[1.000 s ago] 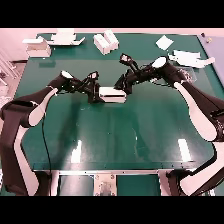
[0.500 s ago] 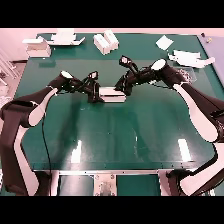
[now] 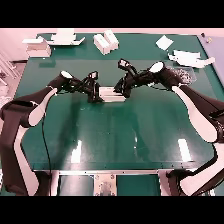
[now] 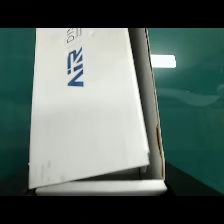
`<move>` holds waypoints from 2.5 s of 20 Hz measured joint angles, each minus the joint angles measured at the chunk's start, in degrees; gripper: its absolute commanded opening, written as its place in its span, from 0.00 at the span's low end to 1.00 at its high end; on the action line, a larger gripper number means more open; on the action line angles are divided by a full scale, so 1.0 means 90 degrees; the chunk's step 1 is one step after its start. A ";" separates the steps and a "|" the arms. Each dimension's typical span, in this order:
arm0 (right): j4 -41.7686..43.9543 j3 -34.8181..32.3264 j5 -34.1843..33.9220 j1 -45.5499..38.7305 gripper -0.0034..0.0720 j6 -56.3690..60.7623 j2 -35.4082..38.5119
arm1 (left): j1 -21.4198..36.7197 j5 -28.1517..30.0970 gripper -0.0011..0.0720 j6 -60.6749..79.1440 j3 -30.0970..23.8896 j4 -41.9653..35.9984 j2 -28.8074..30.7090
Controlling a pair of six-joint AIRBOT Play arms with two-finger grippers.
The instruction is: Fold the box and place the chain.
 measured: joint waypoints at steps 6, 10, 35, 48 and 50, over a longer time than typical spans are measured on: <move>0.0160 -0.0141 -0.0010 0.0015 0.24 -0.0134 0.0005 | 0.0000 -0.0024 0.75 0.0005 0.0000 0.0012 0.0000; 0.0641 -0.0323 0.0163 -0.0104 0.24 -0.0544 0.0000 | -0.0002 -0.0087 0.75 0.0010 -0.0002 0.0024 0.0000; 0.1780 -0.1243 0.0848 -0.0554 0.07 -0.1770 -0.0078 | -0.0002 -0.0005 0.75 -0.0002 -0.0005 -0.0002 0.0000; 0.2715 -0.0624 0.2276 -0.0554 0.06 -0.1741 -0.0177 | -0.0012 -0.0024 0.75 -0.0007 -0.0005 0.0002 0.0000; 0.2696 -0.0600 0.2006 -0.0554 0.06 -0.1464 -0.0197 | -0.0012 -0.0024 0.75 -0.0005 -0.0005 0.0002 0.0000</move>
